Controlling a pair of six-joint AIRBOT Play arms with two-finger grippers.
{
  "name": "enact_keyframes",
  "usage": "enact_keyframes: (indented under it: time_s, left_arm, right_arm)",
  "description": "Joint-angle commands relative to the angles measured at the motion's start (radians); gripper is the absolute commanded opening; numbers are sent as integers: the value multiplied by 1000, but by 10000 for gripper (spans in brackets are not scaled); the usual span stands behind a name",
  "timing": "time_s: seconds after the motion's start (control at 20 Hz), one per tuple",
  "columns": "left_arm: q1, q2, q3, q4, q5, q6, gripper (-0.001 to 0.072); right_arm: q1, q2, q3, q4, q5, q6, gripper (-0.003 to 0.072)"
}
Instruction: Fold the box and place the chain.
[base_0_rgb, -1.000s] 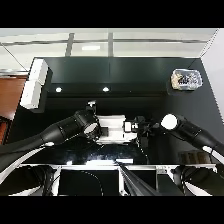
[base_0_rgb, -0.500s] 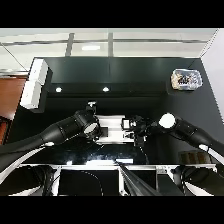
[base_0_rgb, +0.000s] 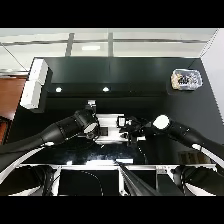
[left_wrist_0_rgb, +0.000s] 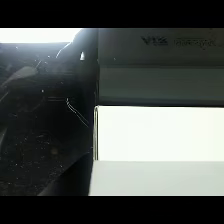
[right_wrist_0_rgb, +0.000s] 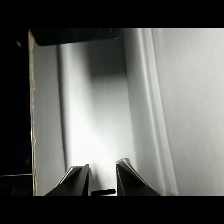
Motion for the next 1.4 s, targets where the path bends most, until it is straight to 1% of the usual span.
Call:
enact_keyframes:
  time_s: [0.0,0.1,0.15,0.2,0.25,0.3,0.35,0.4,0.45,0.5,0.55,0.6,0.65,0.7,0.8,0.9,0.95,1.05,1.15,1.25,1.3,1.35]
  left_arm:
    - [-1,1,0,-1,1,0,28]
    - [-1,1,0,-2,2,0,28]
    - [-1,0,0,-1,1,0,28]
    - [-1,0,0,-1,2,0,28]
    - [-1,0,0,-1,2,0,28]
    - [-1,0,0,-1,2,0,28]
    - [-1,0,0,-2,2,0,28]
    - [-1,0,0,-2,2,0,28]
    - [-1,0,0,-2,2,0,28]
    - [-1,0,0,-2,2,0,28]
    - [-1,0,0,-2,2,0,28]
    - [-1,0,0,-2,2,0,28]
    - [-1,0,0,-2,2,0,28]
    - [-1,0,0,-1,2,0,28]
    - [-1,0,0,-1,2,0,29]
    - [0,0,0,0,2,0,29]
    - [0,0,0,0,0,0,29]
    - [0,0,0,0,1,0,29]
    - [0,0,0,-1,1,0,29]
    - [0,0,0,-1,1,0,29]
    - [0,0,0,-1,1,0,29]
    - [0,0,0,-1,1,0,28]
  right_arm:
    - [6,-8,0,27,-41,0,204]
    - [6,-8,0,27,-42,0,209]
    - [6,-8,0,27,-47,0,394]
    - [6,-8,0,26,-47,0,423]
    - [6,-8,0,26,-46,0,418]
    - [6,-8,0,26,-45,0,317]
    - [6,-8,0,26,-40,0,194]
    - [6,-8,0,27,-39,1,222]
    - [6,-8,0,27,-39,1,395]
    - [6,-8,0,26,-39,1,395]
    - [6,-8,0,26,-39,1,367]
    - [6,-8,0,25,-38,2,199]
    - [5,-3,1,19,-31,6,7]
    - [3,9,1,5,-30,47,18]
    - [-22,68,7,-91,17,240,17]
    - [-97,162,15,-232,120,501,17]
    - [-156,212,18,-301,183,627,18]
    - [-304,285,18,-433,257,891,18]
    - [-476,291,14,-555,262,1205,18]
    - [-618,282,-21,-569,239,1473,18]
    - [-658,270,-40,-567,251,1537,18]
    - [-676,249,-59,-546,275,1559,18]
